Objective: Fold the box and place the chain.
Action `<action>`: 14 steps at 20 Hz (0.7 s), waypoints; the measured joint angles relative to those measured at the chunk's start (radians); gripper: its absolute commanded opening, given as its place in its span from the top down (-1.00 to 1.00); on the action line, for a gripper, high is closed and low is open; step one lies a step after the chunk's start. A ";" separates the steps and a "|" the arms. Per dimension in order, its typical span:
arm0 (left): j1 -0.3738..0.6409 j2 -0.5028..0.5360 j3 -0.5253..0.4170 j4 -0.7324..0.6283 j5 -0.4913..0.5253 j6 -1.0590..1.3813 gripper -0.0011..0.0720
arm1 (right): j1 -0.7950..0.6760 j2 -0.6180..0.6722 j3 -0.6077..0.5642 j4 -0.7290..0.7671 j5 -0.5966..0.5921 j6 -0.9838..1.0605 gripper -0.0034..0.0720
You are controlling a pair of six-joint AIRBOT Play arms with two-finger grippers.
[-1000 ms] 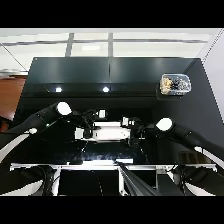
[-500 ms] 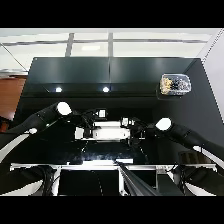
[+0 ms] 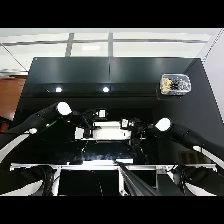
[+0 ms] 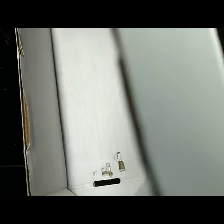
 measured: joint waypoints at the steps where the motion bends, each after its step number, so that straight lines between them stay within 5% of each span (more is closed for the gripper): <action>1: 0.000 0.000 0.000 0.000 0.000 0.000 0.88 | 0.000 -0.001 0.000 -0.005 -0.003 0.003 -0.94; 12: 0.000 0.000 0.000 0.001 -0.002 0.000 0.88 | 0.037 -0.006 0.001 -0.066 -0.042 0.046 -0.93; 14: 0.000 0.000 0.000 0.001 0.000 0.000 0.88 | 0.039 -0.007 0.001 -0.071 -0.043 0.051 -0.66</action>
